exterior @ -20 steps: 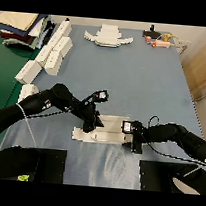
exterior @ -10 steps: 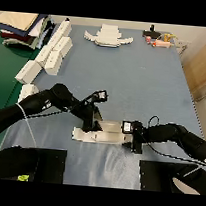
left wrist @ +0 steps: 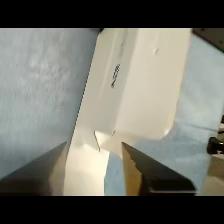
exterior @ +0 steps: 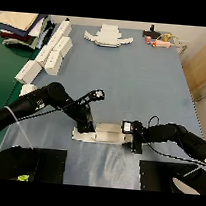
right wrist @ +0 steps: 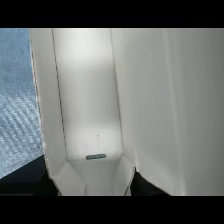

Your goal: Fold the box.

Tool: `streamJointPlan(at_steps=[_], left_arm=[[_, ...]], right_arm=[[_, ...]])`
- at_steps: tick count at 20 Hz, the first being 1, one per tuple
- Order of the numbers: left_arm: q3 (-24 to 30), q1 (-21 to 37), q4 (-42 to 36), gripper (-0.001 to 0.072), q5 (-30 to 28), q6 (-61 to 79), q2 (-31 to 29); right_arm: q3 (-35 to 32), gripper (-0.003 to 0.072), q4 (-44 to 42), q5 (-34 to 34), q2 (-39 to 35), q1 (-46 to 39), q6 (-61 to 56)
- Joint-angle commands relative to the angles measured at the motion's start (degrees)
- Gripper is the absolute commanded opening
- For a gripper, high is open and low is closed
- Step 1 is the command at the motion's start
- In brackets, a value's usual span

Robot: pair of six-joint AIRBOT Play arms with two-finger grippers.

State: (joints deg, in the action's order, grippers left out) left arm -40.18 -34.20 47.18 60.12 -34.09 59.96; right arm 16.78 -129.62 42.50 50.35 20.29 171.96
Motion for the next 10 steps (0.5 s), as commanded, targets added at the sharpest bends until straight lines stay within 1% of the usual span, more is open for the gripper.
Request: streamJointPlan(at_steps=[1, 2, 4, 5, 6, 7, 9, 10], left_arm=[[-0.2, 0.0, 9.66, 0.0171, 5.29, -20.06, -4.24], [-0.2, -0.13, 9.35, 0.0013, 7.1, -20.65, -4.66], [-0.17, -1.11, 5.7, 0.0014, 8.92, -25.7, -4.46], [-0.17, -2.08, 1.33, 0.0014, 8.15, -26.99, -4.24], [-0.17, -3.21, -3.28, 0.0014, 6.03, -26.99, -3.87], [-0.17, -4.48, -7.58, 0.0014, 2.67, -26.99, -3.23], [-0.52, -5.79, -12.26, 0.0014, -3.61, -27.15, -0.94], [-0.96, -5.68, -13.27, 0.0014, -6.05, -28.24, 0.66]], right_arm=[[-0.04, 0.0461, 0.0, 0.0, -0.07, 0.04, -0.04], [-0.04, 0.0461, 0.0, 0.0, -0.07, 0.04, -0.02], [-0.04, 0.0461, 0.02, 0.02, -0.07, 0.04, -0.02], [-0.04, 0.0461, 0.02, 0.0, -0.07, 0.04, -0.02], [-0.04, 0.0461, 0.0, 0.0, -0.04, 0.02, -0.02], [-0.04, 0.0462, 0.02, 0.0, -0.04, 0.04, -0.02], [-0.04, 0.0461, 0.02, 0.02, -0.07, 0.02, -0.02], [-0.04, 0.0461, 0.02, 0.02, -0.07, 0.04, -0.02]])
